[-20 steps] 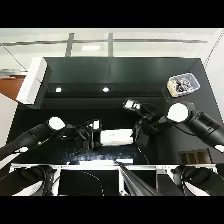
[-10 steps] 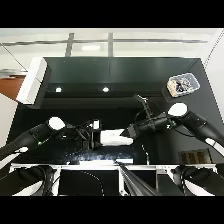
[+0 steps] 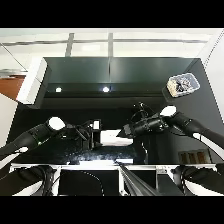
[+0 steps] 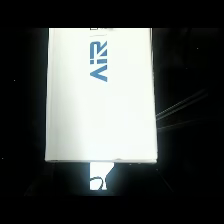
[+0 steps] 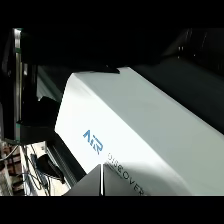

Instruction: Fold the box and place the chain.

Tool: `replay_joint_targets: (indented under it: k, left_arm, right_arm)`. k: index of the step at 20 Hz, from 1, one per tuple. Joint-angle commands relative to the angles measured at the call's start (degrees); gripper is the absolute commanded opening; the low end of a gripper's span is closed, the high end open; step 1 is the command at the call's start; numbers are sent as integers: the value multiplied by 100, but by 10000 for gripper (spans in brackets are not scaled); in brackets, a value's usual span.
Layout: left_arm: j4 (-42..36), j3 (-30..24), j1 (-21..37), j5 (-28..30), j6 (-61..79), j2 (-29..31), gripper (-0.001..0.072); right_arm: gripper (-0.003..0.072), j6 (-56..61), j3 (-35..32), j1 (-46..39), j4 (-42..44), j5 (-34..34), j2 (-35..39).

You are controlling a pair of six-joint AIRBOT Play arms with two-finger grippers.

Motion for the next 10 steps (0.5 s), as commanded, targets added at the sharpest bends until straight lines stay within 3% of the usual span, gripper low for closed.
replay_joint_targets:
  k: [1,10]
  left_arm:
    - [9,2,2,7,-11,-2,477]
    - [9,2,2,7,-11,-2,478]
  right_arm:
    - [26,7,-7,37,-195,-319,-136]
    - [26,4,-11,37,-376,-479,-136]
